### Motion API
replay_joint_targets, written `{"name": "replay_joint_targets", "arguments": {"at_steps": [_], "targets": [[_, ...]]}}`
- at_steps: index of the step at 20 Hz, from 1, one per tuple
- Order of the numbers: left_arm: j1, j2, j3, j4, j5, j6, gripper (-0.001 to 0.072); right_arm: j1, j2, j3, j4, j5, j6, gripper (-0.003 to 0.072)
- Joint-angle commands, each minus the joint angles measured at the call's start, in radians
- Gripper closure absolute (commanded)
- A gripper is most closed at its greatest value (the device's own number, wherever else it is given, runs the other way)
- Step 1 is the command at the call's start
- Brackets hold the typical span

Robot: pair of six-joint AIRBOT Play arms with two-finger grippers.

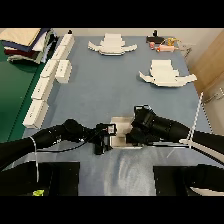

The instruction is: Fold the box.

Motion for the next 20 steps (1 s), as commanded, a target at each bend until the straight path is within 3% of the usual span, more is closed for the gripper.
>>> {"name": "replay_joint_targets", "arguments": {"at_steps": [1,4,8,9,10,11,13,16,19,20], "targets": [[0.0,-0.001,0.0,0.0,0.0,0.0,0.0182,0.001,0.023,0.03,0.011,0.002,-0.015,0.0315],[0.0,-0.001,0.0,0.0,0.0,0.0,0.0182,0.001,0.08,0.064,-0.008,-0.028,-0.015,0.0315],[0.0,-0.001,0.0,0.0,0.0,0.0,0.0182,0.001,0.192,0.078,-0.088,-0.188,-0.026,0.032],[0.0,-0.001,0.0,0.0,0.0,0.0,0.0183,0.001,0.227,0.078,-0.113,-0.233,-0.035,0.0367],[0.0,-0.001,0.0,0.0,0.0,0.0,0.0182,0.0,0.258,0.076,-0.139,-0.269,-0.055,0.0556],[0.0,-0.001,0.0,0.0,0.0,0.0,0.0182,-0.004,0.284,0.071,-0.178,-0.29,-0.074,0.0683],[0.0,-0.001,0.0,0.0,0.0,0.0,0.0182,-0.078,0.308,0.053,-0.195,-0.275,-0.146,0.0684],[0.0,-0.001,0.0,0.0,0.0,0.0,0.0182,-0.309,0.296,0.003,-0.043,-0.099,-0.357,0.0684],[0.0,-0.001,0.0,0.0,0.0,0.0,0.0183,-0.584,0.233,-0.011,0.289,0.091,-0.71,0.0684],[0.0,-0.001,0.0,0.0,0.0,0.0,0.0183,-0.677,0.2,-0.008,0.464,0.13,-0.88,0.0684]]}}
